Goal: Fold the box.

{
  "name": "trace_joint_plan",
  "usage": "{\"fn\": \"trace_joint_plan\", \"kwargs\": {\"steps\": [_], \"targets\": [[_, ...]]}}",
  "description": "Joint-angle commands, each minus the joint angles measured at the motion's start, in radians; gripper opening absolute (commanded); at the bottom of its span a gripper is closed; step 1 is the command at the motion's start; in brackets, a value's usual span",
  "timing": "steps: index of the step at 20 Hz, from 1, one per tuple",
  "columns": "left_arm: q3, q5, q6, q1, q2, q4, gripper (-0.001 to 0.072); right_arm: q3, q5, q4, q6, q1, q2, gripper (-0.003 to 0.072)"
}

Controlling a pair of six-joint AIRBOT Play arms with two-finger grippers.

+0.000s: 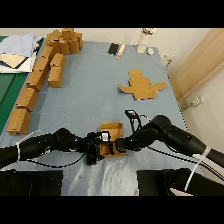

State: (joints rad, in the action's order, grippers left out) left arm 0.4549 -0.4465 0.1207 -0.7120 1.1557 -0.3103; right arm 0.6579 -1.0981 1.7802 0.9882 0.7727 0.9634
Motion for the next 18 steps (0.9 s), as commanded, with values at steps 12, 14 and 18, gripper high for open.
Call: {"fn": "trace_joint_plan", "kwargs": {"steps": [12,14,18], "targets": [[0.000,0.000,0.000,0.001,0.000,0.000,0.0453,0.206,-0.227,-0.284,-0.450,0.198,0.294,0.0029],[0.000,0.000,0.000,0.001,0.000,0.000,0.0453,0.206,-0.227,-0.284,-0.449,0.198,0.294,0.0004],[0.000,0.000,0.000,0.001,0.000,0.000,0.0453,0.212,-0.230,-0.282,-0.448,0.198,0.290,0.0330]]}}
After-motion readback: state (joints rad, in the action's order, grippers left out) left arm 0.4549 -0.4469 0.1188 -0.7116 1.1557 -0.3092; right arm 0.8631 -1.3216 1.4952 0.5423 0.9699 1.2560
